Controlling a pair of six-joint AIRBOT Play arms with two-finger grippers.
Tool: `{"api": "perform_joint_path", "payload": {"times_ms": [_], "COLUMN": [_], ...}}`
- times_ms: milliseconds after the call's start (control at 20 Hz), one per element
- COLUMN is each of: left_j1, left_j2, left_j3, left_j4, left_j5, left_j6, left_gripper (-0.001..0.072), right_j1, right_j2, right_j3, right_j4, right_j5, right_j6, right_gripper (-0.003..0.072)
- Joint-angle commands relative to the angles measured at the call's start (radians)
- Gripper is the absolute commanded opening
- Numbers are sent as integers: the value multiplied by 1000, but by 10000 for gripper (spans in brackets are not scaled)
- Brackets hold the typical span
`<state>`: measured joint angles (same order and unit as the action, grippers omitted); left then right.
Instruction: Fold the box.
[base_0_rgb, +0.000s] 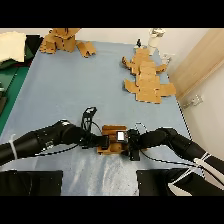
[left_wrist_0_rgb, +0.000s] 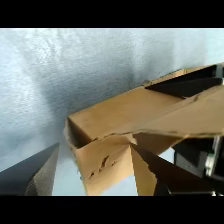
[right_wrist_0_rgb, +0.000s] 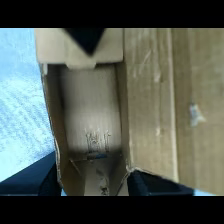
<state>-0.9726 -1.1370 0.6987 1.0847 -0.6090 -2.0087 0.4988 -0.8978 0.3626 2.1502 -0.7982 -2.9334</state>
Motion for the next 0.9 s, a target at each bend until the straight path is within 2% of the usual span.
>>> {"api": "perform_joint_path", "payload": {"times_ms": [0,300,500,700,750,850], "left_j1": [-55,-130,-144,-143,-143,-143], "left_j2": [-74,-116,-116,-116,-116,-116], "left_j3": [74,169,195,198,198,198], "left_j4": [110,415,419,362,351,351], "left_j5": [-66,-228,-222,-134,-121,-131], "left_j6": [-145,-461,-464,-410,-406,-406], "left_gripper": [676,675,674,679,708,720], "right_j1": [1,1,1,1,1,1], "right_j2": [0,0,0,0,0,0], "right_j3": [0,0,0,0,0,0], "right_j4": [0,0,0,0,0,0], "right_j5": [0,0,0,0,0,0], "right_j6": [0,0,0,0,0,0], "right_gripper": [440,440,440,440,440,440]}}
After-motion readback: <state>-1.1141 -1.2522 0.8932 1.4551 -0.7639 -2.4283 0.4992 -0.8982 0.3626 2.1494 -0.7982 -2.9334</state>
